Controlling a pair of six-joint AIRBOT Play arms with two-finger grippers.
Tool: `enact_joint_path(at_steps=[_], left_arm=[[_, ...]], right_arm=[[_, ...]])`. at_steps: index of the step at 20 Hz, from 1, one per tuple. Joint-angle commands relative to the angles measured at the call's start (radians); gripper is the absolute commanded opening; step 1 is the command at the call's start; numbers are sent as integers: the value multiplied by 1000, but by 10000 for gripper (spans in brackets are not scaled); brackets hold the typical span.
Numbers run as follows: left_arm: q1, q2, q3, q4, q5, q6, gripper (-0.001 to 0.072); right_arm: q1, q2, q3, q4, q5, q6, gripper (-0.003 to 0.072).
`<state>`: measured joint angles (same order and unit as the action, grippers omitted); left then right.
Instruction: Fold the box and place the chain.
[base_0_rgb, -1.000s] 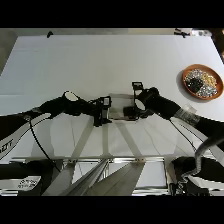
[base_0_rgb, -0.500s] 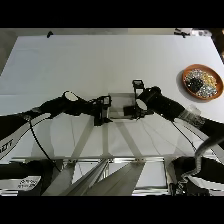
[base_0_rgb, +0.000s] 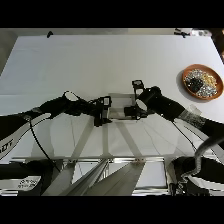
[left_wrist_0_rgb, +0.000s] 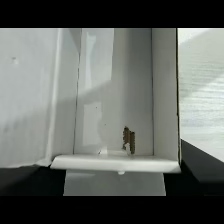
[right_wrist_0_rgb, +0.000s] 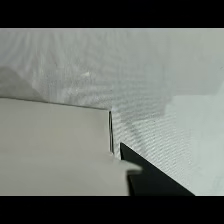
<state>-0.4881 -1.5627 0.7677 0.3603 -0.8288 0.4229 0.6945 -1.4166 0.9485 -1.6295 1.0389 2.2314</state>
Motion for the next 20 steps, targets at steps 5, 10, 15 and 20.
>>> enact_joint_path(at_steps=[5, 10, 15, 20], left_arm=[[0, 1, 1, -2, 2, -3, 314], [0, 1, 1, -2, 2, -3, 314], [0, 1, 1, -2, 2, -3, 314], [0, 1, 1, -2, 2, -3, 314]], right_arm=[[0, -1, 0, 3, -11, 5, 430], [0, -12, -3, 3, -5, 5, 249], [0, -13, -5, 2, -6, 4, 19], [1, -13, -5, 3, 6, -9, 350]])
